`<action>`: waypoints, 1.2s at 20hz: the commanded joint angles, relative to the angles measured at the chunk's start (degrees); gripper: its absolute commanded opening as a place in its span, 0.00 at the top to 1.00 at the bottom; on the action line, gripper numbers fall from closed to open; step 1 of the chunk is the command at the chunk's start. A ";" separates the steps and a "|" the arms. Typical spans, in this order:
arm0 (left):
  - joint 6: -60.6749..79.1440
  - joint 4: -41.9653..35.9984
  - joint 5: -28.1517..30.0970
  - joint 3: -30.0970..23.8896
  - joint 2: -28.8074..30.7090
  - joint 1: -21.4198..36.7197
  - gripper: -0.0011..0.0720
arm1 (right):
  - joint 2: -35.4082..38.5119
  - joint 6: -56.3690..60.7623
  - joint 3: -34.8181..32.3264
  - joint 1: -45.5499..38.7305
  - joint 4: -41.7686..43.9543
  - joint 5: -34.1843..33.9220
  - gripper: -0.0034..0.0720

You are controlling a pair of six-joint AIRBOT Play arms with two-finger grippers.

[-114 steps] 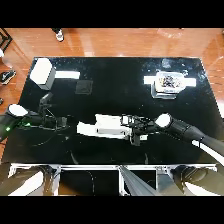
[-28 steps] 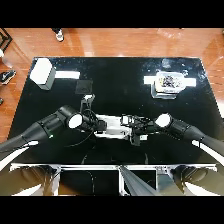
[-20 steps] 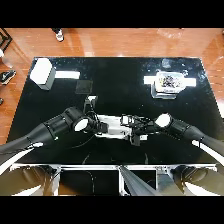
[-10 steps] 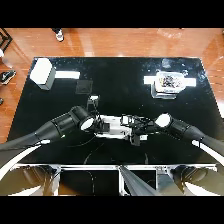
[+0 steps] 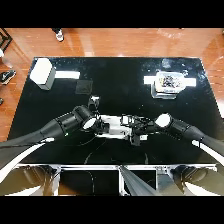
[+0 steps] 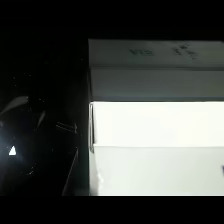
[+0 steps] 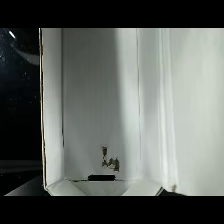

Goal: Fold the box and place the chain.

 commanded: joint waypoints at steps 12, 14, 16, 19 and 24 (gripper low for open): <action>0.07 -0.63 -0.22 0.17 -1.88 0.02 0.70 | -0.04 0.00 -0.02 0.02 0.02 0.00 0.51; 1.70 -0.63 0.07 0.17 -1.88 0.02 0.95 | -0.04 0.00 -0.02 0.02 0.00 0.00 0.51; 2.38 -0.63 0.15 0.17 -1.88 -0.02 0.95 | -0.04 0.00 -0.02 0.02 0.02 0.02 0.51; 2.38 -0.83 -0.13 0.17 -1.88 -0.02 0.95 | -0.04 0.00 -0.02 0.02 0.00 0.00 0.51; 2.32 -1.66 -3.15 1.25 -1.88 0.04 0.43 | -0.04 0.00 -0.02 0.02 0.02 0.00 0.51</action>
